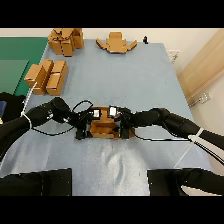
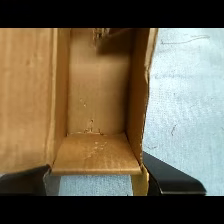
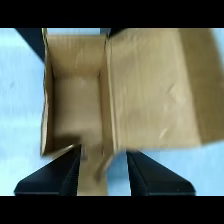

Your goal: Fold the box.

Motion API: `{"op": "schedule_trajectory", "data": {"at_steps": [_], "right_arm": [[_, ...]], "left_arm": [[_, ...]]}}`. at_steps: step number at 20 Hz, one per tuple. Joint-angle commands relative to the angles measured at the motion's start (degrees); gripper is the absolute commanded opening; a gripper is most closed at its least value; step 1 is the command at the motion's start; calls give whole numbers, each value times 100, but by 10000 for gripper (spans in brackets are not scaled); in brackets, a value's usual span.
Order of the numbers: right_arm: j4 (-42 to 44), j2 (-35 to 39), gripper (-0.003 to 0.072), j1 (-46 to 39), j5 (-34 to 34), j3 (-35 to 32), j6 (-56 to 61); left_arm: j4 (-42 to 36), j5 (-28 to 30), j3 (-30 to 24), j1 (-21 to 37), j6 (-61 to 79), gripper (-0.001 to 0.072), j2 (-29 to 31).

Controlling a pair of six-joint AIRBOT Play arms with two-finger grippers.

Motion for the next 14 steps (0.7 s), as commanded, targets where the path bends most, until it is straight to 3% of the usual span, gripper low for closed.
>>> {"op": "schedule_trajectory", "data": {"at_steps": [1, 3, 5, 11, 14], "right_arm": [[-809, 133, 453, -286, -966, 13, 807], [-973, 133, 451, -404, -1445, 13, 892], [-1043, 133, 330, -470, -1510, 13, 1014], [-422, 94, 303, -363, -772, 13, 581], [-225, -66, 226, -39, -649, 13, 348]], "left_arm": [[17, -7, 4, 0, 15, 234, 2], [15, -7, 4, 0, 17, 235, 2], [15, -4, 4, 0, 15, 234, 2], [15, -7, 4, 0, 15, 234, 2], [15, -9, 4, 0, 15, 235, 2]]}}
